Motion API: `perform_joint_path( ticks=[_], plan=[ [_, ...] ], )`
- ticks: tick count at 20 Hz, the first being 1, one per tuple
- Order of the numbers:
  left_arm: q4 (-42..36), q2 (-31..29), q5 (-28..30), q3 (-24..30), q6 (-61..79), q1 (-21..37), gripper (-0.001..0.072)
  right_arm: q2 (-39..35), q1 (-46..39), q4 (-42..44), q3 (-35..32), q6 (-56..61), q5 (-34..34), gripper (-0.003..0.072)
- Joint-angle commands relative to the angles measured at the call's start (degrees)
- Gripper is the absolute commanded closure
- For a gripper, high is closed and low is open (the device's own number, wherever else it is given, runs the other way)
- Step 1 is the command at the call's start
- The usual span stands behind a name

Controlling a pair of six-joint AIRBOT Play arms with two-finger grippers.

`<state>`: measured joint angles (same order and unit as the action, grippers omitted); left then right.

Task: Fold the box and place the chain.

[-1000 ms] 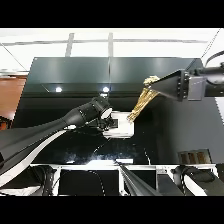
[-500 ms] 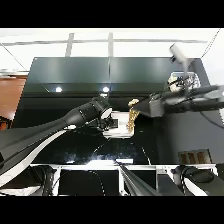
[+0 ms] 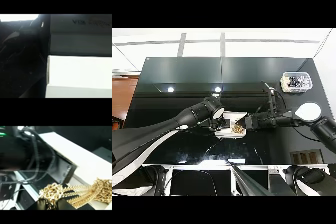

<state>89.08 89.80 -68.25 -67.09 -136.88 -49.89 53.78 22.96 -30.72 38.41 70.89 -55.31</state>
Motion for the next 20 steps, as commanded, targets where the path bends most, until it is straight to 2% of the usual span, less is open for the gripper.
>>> perform_joint_path(
  ticks=[1,2,7,11,16,20],
  plan=[
    [0.0,0.02,0.02,-0.02,0.02,0.0,0.0682,1.75,0.66,-1.42,-1.18,0.48,2.27,0.0512],
    [0.0,0.02,0.04,-0.02,0.04,0.0,0.0682,1.73,-0.15,-2.75,-0.83,0.55,1.62,0.0398],
    [0.0,0.04,0.09,-0.02,0.02,0.0,0.0682,-0.44,-13.62,-8.44,3.85,0.42,-8.52,0.0398],
    [0.0,0.76,0.11,-0.02,0.02,0.0,0.0683,-3.15,-24.41,-10.08,5.55,-0.44,-11.98,0.0398],
    [0.11,1.03,0.04,-0.09,1.97,0.61,0.0682,-3.17,-26.4,-10.49,5.53,-0.87,-14.14,0.0398],
    [0.09,0.9,0.09,-2.29,1.77,0.96,0.0675,-3.17,-26.4,-11.63,5.51,-0.92,-14.8,0.0398]
  ],
)
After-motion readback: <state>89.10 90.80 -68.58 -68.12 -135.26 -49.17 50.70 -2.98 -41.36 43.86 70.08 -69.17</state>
